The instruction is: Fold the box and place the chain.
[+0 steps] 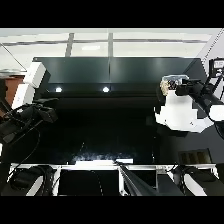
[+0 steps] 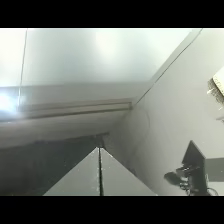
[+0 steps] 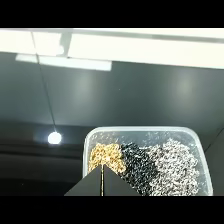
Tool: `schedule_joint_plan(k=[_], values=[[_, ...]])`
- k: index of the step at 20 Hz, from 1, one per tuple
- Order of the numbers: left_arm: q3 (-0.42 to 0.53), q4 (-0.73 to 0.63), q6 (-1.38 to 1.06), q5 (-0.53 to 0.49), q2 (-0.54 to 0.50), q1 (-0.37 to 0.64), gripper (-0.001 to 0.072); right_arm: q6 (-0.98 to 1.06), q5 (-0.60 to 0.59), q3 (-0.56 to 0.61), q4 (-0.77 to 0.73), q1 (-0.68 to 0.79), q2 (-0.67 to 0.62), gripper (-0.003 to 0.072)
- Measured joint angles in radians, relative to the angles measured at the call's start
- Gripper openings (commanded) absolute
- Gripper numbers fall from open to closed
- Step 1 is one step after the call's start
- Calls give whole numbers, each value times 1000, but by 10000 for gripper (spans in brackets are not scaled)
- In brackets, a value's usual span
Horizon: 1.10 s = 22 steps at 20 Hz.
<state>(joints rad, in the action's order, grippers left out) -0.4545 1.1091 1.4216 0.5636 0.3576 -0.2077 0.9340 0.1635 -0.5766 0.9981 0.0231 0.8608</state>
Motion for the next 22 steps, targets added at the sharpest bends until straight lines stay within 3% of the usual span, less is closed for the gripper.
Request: schedule_joint_plan(k=[1, 2, 3, 4, 5, 9, 12, 15, 18, 20, 22], values=[[0, -2, 0, -2, 2, 0, 66, 0, -6, 0, -16, -2, 0, 26], [0, -2, 0, -4, 8, 0, 261, 0, -6, 0, -42, -3, 0, 29], [0, -2, 0, -4, 17, 0, 572, 2, 6, 0, -80, -5, 0, 169], [0, -2, 0, -6, 32, 0, 708, 4, 28, 0, -109, -5, 0, 584], [0, -5, 0, -7, 54, 0, 709, 5, 58, 0, -134, -6, 0, 706], [-4, -73, 0, -6, 158, 0, 708, 63, 200, -13, -177, 1, 1, 704], [-30, -113, -20, 7, 203, 2, 709, 256, 340, -103, -110, 88, 0, 698], [-69, -123, -46, 54, 220, 3, 711, 472, 512, -236, 151, 295, 10, 698], [-88, -127, -57, 90, 229, 0, 711, 627, 732, -291, 456, 553, 47, 698], [-93, -126, -60, 104, 232, -2, 711, 672, 811, -298, 515, 689, 77, 698], [-96, -127, -61, 105, 234, -3, 711, 618, 829, -306, 423, 776, 111, 697]])
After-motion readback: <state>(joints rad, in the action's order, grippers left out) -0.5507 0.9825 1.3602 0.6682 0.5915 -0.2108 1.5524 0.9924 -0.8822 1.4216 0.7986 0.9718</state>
